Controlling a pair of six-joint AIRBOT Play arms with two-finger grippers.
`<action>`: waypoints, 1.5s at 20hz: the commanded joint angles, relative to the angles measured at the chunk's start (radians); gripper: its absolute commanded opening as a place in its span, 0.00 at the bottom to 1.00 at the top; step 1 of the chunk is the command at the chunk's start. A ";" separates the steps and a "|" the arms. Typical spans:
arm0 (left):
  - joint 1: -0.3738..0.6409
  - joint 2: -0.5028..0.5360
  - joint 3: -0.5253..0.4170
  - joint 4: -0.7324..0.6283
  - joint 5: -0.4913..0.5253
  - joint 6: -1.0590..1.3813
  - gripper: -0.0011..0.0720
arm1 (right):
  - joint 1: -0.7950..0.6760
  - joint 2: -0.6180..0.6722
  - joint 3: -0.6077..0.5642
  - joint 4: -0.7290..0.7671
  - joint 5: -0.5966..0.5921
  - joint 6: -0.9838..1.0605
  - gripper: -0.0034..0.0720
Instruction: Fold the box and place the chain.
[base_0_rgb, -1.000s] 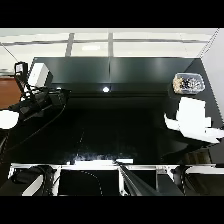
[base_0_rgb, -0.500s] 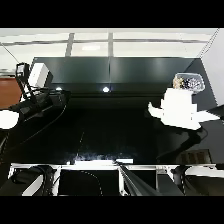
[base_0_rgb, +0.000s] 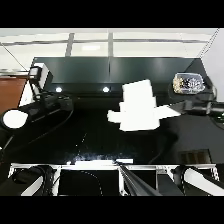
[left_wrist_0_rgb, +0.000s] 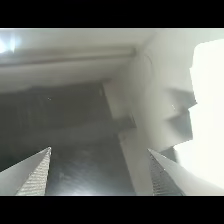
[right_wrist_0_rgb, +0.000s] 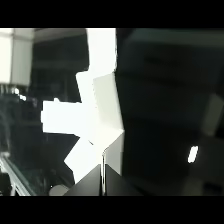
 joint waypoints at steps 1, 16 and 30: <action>-0.091 -0.072 0.000 -0.006 0.000 -0.001 0.98 | 0.182 0.138 -0.158 0.135 -0.116 -0.134 0.06; 0.003 -0.636 0.092 -0.684 -0.647 0.618 0.98 | 0.440 0.188 -0.288 0.143 -0.278 -0.179 0.06; -0.072 -0.758 0.304 -0.388 -0.805 0.684 0.26 | 0.440 0.189 -0.288 0.143 -0.278 -0.179 0.06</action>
